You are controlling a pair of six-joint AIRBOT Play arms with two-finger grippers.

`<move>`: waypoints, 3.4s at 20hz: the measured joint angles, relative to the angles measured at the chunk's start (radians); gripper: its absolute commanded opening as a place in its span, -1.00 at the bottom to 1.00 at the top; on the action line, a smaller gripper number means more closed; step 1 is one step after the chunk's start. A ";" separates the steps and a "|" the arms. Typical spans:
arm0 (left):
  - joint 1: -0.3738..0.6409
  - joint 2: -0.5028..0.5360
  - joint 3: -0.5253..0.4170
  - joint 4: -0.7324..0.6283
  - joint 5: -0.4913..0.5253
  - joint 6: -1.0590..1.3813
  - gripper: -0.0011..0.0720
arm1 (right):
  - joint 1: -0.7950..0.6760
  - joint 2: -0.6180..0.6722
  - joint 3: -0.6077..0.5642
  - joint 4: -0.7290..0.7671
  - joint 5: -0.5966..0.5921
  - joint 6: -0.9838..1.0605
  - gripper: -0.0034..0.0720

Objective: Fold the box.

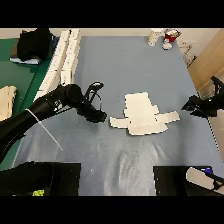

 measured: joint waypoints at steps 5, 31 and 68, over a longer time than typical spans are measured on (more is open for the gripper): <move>0.000 0.000 0.000 0.000 0.011 0.000 -0.94 | -0.015 -0.210 0.069 0.132 -0.035 -0.202 0.44; 0.116 0.002 0.073 -0.130 -0.077 0.138 0.38 | 0.415 -0.045 -0.140 0.332 -0.024 -0.255 -0.91; 0.332 -0.501 0.091 -0.776 -0.323 0.969 -0.35 | 0.645 0.434 -0.554 0.290 0.292 -0.105 -0.90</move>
